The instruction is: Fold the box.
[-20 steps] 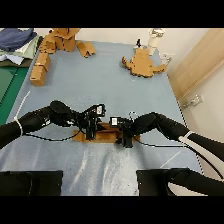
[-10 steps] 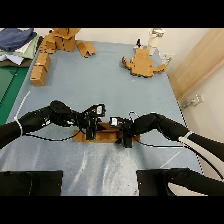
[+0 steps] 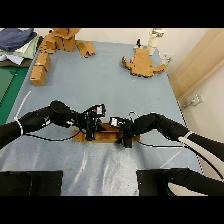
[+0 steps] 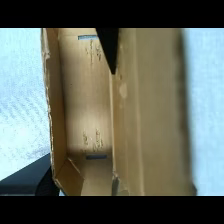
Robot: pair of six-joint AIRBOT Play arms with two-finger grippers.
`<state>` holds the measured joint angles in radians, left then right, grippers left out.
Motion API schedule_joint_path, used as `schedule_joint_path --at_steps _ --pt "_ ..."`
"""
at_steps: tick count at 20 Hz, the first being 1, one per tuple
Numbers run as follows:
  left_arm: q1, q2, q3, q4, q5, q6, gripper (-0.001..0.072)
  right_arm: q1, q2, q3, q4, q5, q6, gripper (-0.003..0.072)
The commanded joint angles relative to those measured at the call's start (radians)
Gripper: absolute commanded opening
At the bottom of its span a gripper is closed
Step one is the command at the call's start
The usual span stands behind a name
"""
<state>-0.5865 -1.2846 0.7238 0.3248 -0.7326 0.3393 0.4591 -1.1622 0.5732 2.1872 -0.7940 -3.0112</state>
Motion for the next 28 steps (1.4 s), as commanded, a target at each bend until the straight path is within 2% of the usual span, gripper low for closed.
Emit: schedule_joint_path --at_steps 1,10,11,12,13,17,18,19,20,22,24,25,26,27,28 --pt "0.0 0.001 0.0 -0.012 0.019 0.0 0.0014 0.0 0.0 0.001 0.0 0.0 0.0 0.0502" --pt "0.001 0.015 0.0 -0.037 0.045 0.0 0.0015 0.0 0.0 0.001 0.0 0.0 0.0 0.0502" --pt "0.001 0.015 0.0 -0.037 0.045 0.0 0.0043 0.0 0.0 0.001 0.0 0.0 0.0 0.0502" --pt "0.001 0.015 0.0 -0.041 0.046 -0.001 0.0267 0.0 0.0 0.001 0.0 0.0 0.0 0.0502" --pt "0.001 0.015 0.0 -0.042 0.045 -0.008 0.0302 0.0 0.0 0.001 0.0 0.0 0.0 0.0501" --pt "0.004 0.029 0.0 -0.03 0.062 -0.026 0.0308 0.0 0.0 0.001 0.0 0.0 0.0 0.0501" --pt "0.009 0.046 0.0 -0.013 0.075 -0.043 0.0365 0.0 0.0 0.001 0.0 0.0 0.0 0.0501" --pt "0.019 0.071 0.0 0.024 0.094 -0.105 0.0504 0.0 0.0 0.001 0.0 0.0 0.0 0.0502" --pt "0.034 0.097 0.0 0.09 0.097 -0.204 0.0554 0.0 0.0 0.001 0.0 0.0 0.0 0.0502" --pt "0.067 0.158 0.0 0.341 0.058 -0.499 0.0554 0.0 0.0 0.001 0.0 0.0 0.0 0.0502" --pt "0.085 0.209 0.0 0.609 -0.061 -0.861 0.0547 0.0 0.0 0.001 0.0 0.0 0.0 0.0501" --pt "0.084 0.224 0.0 0.69 -0.15 -1.052 0.045 0.0 0.0 0.001 0.0 0.0 0.0 0.0502" --pt "0.082 0.227 0.0 0.713 -0.245 -1.211 0.0168 0.0 0.0 0.001 0.0 0.0 0.0 0.0501" --pt "0.078 0.222 -0.003 0.696 -0.339 -1.328 0.0012 0.0 0.0 0.001 0.0 0.0 0.0 0.0502" --pt "0.069 0.218 -0.014 0.657 -0.398 -1.436 0.0012 0.0 0.0 0.001 0.0 -0.001 0.0 0.0502"
